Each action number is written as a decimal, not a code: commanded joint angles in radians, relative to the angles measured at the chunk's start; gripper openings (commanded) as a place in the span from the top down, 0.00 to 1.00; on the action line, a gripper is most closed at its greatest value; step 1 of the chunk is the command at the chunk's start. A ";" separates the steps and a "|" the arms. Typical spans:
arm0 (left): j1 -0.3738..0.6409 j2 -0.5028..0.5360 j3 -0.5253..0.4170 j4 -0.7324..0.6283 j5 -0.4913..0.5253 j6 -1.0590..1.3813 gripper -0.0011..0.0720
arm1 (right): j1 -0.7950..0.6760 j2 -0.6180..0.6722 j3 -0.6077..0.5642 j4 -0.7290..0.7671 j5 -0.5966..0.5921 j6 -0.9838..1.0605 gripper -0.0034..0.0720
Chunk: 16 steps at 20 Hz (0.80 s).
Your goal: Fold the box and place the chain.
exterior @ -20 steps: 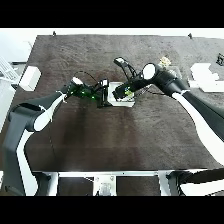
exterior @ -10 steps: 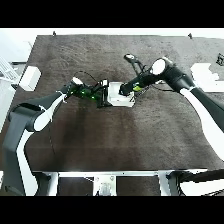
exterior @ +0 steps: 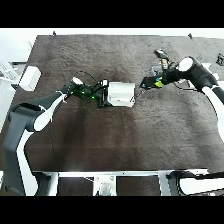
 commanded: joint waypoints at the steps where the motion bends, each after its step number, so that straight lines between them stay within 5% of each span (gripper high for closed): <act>1: 0.000 0.000 0.000 0.000 0.000 0.000 0.27 | -0.087 -0.009 -0.049 0.004 -0.165 0.034 0.22; 10: 0.000 0.000 0.000 0.000 0.000 0.000 0.27 | -0.093 -0.168 -0.044 0.038 -0.413 0.034 0.19; 16: 0.000 0.000 0.000 0.000 0.000 0.000 0.27 | -0.093 -0.282 0.042 0.157 -0.411 -0.058 0.19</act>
